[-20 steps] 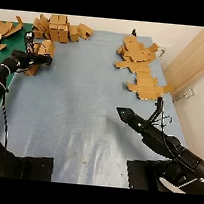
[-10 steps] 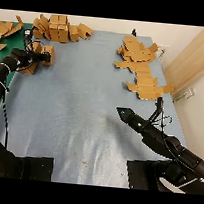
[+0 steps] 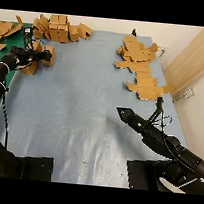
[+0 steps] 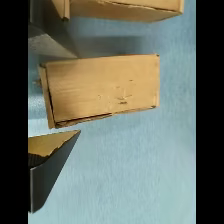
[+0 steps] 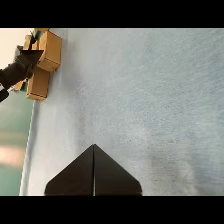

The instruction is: Fold the box.

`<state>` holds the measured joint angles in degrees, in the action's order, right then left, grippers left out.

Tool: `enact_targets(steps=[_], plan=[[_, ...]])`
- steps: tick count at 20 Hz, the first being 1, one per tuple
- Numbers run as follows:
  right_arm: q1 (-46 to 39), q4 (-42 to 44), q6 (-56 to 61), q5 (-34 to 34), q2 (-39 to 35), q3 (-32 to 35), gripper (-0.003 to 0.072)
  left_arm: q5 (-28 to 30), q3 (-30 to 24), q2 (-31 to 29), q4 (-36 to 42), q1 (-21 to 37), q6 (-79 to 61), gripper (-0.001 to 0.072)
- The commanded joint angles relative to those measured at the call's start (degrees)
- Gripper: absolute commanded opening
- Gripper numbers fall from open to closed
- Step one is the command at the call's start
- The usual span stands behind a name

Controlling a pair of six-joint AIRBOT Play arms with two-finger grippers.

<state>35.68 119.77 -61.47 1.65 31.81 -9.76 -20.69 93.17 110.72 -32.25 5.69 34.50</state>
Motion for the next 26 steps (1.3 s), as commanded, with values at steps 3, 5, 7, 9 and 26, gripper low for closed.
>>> enact_targets(steps=[3,5,7,9,26], plan=[[0.0,0.0,0.0,-0.1,0.0,0.0,0.008,-4.8,4.0,-0.1,0.0,0.0,0.1,0.0699],[0.0,0.0,0.0,-0.1,0.0,0.0,0.0165,-4.9,4.4,-0.3,-0.2,0.1,0.1,0.0699],[0.0,0.0,0.0,-0.1,0.0,0.0,0.0165,-4.8,4.4,-1.0,-1.6,0.1,0.1,0.0699],[0.0,0.0,0.0,-0.2,0.0,0.0,0.0165,-4.9,4.4,-2.8,-2.7,0.1,0.0,0.0698],[-9.9,-14.3,-6.7,-36.7,14.2,-26.8,0.0001,-39.2,-13.6,-30.5,-25.7,-15.3,19.2,0.0007]])
